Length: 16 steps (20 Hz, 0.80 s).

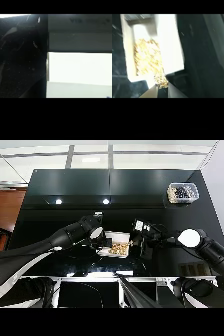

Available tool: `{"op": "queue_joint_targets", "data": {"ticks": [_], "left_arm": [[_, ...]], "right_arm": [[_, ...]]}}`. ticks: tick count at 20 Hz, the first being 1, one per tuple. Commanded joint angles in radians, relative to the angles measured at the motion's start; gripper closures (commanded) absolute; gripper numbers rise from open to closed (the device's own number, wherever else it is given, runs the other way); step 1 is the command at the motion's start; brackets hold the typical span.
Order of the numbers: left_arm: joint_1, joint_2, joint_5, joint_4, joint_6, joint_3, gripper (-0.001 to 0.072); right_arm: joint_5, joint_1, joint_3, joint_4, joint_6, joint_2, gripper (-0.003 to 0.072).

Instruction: Fold the box and place the chain.

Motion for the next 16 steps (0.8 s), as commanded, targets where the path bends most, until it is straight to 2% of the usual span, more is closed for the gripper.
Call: {"op": "queue_joint_targets", "data": {"ticks": [1,3,8,10,13,14,15,16], "left_arm": [[0.001,0.0,-0.003,0.003,0.002,0.001,0.0679],[0.001,0.0,-0.003,0.003,0.002,0.001,0.068],[0.001,0.0,-0.002,0.003,0.002,0.001,0.0679],[0.001,0.0,-0.002,0.003,0.002,0.001,0.0679],[0.001,0.0,0.001,0.003,0.002,0.0,0.0679],[0.001,0.0,0.001,0.003,0.002,0.001,0.0679],[0.001,0.0,0.001,0.003,0.002,0.0,0.0679],[0.001,0.0,0.0,0.003,0.002,0.0,0.0679]], "right_arm": [[0.003,0.0,0.0,-0.069,0.04,0.0,0.0671],[0.037,0.0,0.002,-0.029,0.052,0.0,0.0671],[0.071,0.002,0.002,0.309,0.066,0.0,0.067],[0.066,0.002,0.002,0.399,0.068,-0.001,0.067],[0.023,0.002,0.002,0.389,0.13,-0.001,0.0666],[0.003,0.002,0.001,0.369,0.174,-0.002,0.053],[-0.013,0.002,0.0,0.347,0.21,-0.002,0.0347],[-0.019,0.001,0.0,0.323,0.233,-0.001,0.03]]}}
